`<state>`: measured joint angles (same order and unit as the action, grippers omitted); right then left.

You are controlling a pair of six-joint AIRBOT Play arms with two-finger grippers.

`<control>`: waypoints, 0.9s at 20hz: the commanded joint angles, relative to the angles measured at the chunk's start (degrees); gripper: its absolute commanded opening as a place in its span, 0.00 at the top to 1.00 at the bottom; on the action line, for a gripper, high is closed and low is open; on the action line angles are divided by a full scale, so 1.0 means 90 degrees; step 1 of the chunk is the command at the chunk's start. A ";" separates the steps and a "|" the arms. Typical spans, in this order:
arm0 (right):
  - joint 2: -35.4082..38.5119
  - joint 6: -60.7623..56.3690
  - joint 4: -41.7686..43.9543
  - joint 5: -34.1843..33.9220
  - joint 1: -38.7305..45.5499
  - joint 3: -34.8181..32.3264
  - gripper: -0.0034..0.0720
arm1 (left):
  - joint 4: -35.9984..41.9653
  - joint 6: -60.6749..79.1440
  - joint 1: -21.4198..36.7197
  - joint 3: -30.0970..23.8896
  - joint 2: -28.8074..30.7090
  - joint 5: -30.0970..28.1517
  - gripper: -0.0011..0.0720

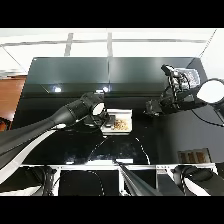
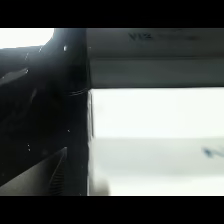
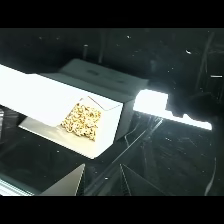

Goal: Fold the box and place the chain.

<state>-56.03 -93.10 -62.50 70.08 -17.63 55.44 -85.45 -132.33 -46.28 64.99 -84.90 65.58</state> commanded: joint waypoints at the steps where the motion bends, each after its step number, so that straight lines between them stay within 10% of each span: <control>1: 0.0019 0.0017 -0.0049 0.0068 0.0046 0.0000 0.60 | -0.0100 0.0304 0.0000 0.0029 0.0527 0.0129 0.34; 5: 0.0019 0.0017 -0.0078 0.0058 0.0046 0.0000 0.60 | -0.0816 0.1093 0.0000 -0.0206 0.1855 0.0522 0.34; 9: 0.0019 0.0017 -0.0192 0.0066 0.0046 0.0000 0.60 | -0.1064 0.1163 0.1190 -0.1676 0.2990 0.0493 0.34; 11: 0.0019 0.0015 -0.0187 0.0066 0.0046 0.0000 0.60 | 0.0435 0.1851 0.2412 -0.2616 0.3152 -0.0384 0.34; 14: 0.0019 0.0015 -0.0187 0.0063 0.0046 0.0000 0.60 | 0.4923 0.7113 0.3910 -0.3609 0.2829 -0.1132 0.26; 15: 0.0019 0.0015 -0.0189 0.0063 0.0046 0.0000 0.60 | 0.5566 0.8806 0.4085 -0.3689 0.2667 -0.1010 0.00; 18: 0.0019 0.0012 -0.0189 0.0056 0.0046 0.0000 0.60 | 0.5909 1.2415 0.3908 -0.3699 0.2368 -0.1066 0.01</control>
<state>-55.90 -92.95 -64.12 70.65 -17.21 55.44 -48.18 -63.53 -13.89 34.39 -61.36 57.39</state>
